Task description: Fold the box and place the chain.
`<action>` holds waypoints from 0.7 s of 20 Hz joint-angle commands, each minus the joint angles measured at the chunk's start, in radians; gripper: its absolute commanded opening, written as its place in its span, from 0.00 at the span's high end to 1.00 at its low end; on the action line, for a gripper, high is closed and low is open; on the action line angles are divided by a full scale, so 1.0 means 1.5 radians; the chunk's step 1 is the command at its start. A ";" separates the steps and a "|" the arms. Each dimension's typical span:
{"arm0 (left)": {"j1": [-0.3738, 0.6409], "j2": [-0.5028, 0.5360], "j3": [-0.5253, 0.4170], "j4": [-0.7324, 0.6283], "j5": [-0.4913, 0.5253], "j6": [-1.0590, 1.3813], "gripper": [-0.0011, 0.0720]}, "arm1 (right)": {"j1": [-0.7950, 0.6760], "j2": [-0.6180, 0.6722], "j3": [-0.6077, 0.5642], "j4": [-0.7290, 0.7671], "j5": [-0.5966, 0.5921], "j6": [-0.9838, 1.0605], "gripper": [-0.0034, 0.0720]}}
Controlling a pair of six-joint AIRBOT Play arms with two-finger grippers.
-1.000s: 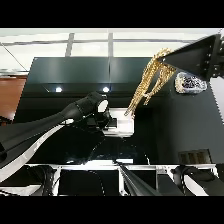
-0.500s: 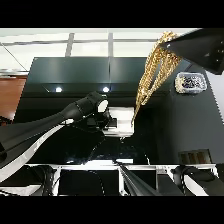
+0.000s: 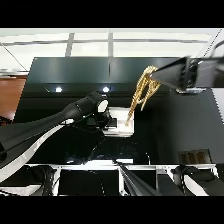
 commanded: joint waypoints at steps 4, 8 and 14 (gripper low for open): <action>0.001 0.000 0.001 0.000 0.002 0.000 0.95 | 0.012 -0.001 -0.130 -0.020 -0.037 -0.004 0.95; 0.001 0.000 0.001 0.000 0.002 0.000 0.95 | 0.076 -0.011 -0.148 -0.071 -0.079 -0.001 0.95; 0.001 0.000 0.001 0.000 0.002 0.000 0.95 | 0.125 -0.028 -0.150 -0.220 -0.113 0.065 0.95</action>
